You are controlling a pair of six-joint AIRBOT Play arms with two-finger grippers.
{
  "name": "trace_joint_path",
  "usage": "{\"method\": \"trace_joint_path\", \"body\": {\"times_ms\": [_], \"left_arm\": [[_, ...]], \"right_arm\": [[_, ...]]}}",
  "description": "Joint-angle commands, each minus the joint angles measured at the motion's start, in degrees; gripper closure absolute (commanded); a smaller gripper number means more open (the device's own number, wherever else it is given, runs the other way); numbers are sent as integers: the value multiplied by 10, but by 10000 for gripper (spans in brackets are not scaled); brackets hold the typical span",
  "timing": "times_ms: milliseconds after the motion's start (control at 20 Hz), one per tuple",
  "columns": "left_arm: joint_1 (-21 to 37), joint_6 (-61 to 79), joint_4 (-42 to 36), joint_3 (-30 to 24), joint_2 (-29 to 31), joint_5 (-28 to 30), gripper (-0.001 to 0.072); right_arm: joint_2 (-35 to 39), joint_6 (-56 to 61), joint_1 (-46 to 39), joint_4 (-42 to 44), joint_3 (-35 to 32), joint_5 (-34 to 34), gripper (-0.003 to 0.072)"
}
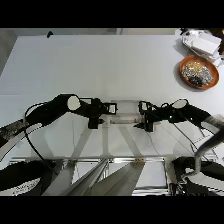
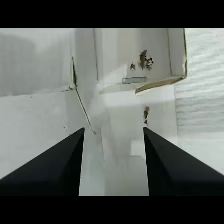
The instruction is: Fold the box and place the chain.
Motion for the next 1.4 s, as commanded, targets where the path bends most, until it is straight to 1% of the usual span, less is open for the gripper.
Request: {"method": "trace_joint_path", "body": {"times_ms": [0, 100, 150, 300, 450, 700, 800, 850, 900, 950, 1000, 1100, 1350], "left_arm": [[-1, 52, -16, 0, -13, -2, 299], [-1, 74, -36, 0, -17, -5, 313], [-1, 74, -41, 0, -17, -6, 365], [-5, 90, -66, 0, -17, -17, 381], [-13, 98, -91, 0, -17, -16, 442], [-26, 98, -118, 0, -17, -16, 442], [-30, 98, -118, 0, -17, 2, 443], [-30, 97, -119, 0, -17, 14, 469], [-30, 97, -118, 0, -17, 24, 561], [-31, 97, -118, 0, -17, 31, 623], [-35, 97, -118, 0, -17, 35, 647], [-44, 98, -118, 0, -17, 38, 647], [-67, 97, -125, 0, -19, 71, 644]], "right_arm": [[0, 0, 0, 0, 0, 0, 367], [0, 0, 0, 0, 0, 0, 367], [0, 0, 0, 0, 0, 0, 367], [0, 0, 0, 0, 0, 0, 367], [0, 0, 0, 0, 0, 0, 367], [0, 0, 0, 0, 0, 0, 367], [0, 0, 0, 0, 0, 0, 367], [0, 0, 0, 0, 0, 0, 367], [0, 0, 0, 0, 0, 0, 367], [0, 0, 0, 0, 0, 0, 367], [0, 0, 0, 0, 0, 0, 367], [0, 0, 0, 0, 0, 0, 367], [0, 0, 0, 0, 0, 0, 367]]}}
